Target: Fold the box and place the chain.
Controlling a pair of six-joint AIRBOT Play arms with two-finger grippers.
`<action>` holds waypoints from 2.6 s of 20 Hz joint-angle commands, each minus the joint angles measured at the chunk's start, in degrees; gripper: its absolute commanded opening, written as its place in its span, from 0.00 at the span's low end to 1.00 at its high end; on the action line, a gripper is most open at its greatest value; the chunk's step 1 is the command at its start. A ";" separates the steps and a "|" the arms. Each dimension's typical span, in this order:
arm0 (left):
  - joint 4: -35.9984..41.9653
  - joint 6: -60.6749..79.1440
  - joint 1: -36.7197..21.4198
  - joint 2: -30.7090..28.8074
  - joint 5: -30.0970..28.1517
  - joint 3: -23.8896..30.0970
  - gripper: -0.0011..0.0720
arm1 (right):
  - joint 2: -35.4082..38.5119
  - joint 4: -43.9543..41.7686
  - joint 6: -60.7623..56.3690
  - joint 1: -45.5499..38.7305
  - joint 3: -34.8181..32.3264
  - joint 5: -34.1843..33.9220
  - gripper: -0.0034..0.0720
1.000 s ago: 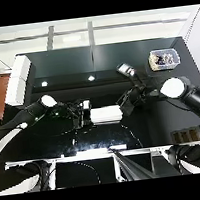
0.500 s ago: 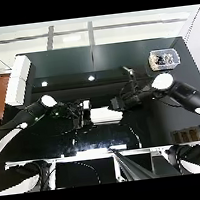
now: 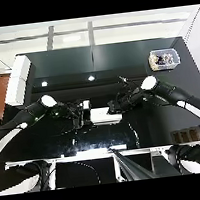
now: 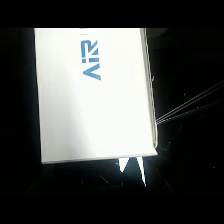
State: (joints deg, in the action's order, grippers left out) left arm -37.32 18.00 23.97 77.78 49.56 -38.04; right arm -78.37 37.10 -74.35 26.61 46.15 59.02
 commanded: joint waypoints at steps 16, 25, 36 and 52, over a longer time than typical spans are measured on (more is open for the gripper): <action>-15.80 -26.10 -2.19 -14.16 6.88 -0.50 1.00 | 17.97 14.58 -0.63 -20.33 4.02 0.79 0.10; -4.96 -28.61 9.33 -3.15 0.52 -13.53 0.99 | 17.97 15.87 -0.70 -20.52 4.02 -1.44 0.09; -5.46 -30.29 14.08 2.86 0.17 -15.50 0.99 | 17.94 16.79 -0.68 -20.52 4.02 -1.68 0.09; -8.66 -31.95 16.85 7.13 -4.76 -15.32 0.99 | 17.94 16.94 -0.68 -20.52 4.02 -2.78 0.09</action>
State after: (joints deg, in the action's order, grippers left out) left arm -45.54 -13.93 39.62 83.18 47.05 -53.36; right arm -60.42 54.06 -75.02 6.09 50.13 56.69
